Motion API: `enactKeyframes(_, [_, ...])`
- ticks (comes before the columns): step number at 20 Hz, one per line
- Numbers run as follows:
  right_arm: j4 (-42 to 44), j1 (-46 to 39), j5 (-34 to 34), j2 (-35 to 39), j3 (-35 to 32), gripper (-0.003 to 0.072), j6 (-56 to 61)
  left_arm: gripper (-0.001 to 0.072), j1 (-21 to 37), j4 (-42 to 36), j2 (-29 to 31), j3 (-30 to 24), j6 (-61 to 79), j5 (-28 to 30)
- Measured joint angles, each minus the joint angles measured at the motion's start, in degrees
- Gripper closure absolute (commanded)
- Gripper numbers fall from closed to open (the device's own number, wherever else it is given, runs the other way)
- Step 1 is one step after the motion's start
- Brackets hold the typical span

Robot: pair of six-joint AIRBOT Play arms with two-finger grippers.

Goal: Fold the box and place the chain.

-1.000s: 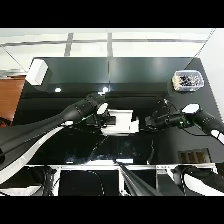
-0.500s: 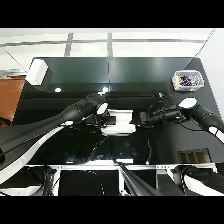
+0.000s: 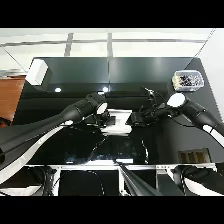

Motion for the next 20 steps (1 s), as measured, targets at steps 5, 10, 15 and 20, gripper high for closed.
enactKeyframes(5, [-13.2, 6.1, -1.1, -0.2, 4.1, 0.0316, 14.4, 0.0682, 0.0, 0.0, 0.0, 0.0, 0.0, 0.1])
enactKeyframes(10, [-24.6, 11.4, -0.5, -2.2, 7.2, 0.0384, 27.9, 0.0682, 0.0, 0.0, 0.0, 0.0, 0.0, 0.0])
enactKeyframes(15, [-30.3, 15.3, 0.1, -5.9, 10.5, 0.0445, 36.2, 0.0682, 0.0, 0.0, 0.0, 0.0, 0.0, -0.1])
enactKeyframes(20, [-37.9, 18.4, 2.6, -8.6, 13.2, 0.0445, 43.5, 0.0682, 0.0, 0.0, 0.0, 0.0, 0.0, -0.2])
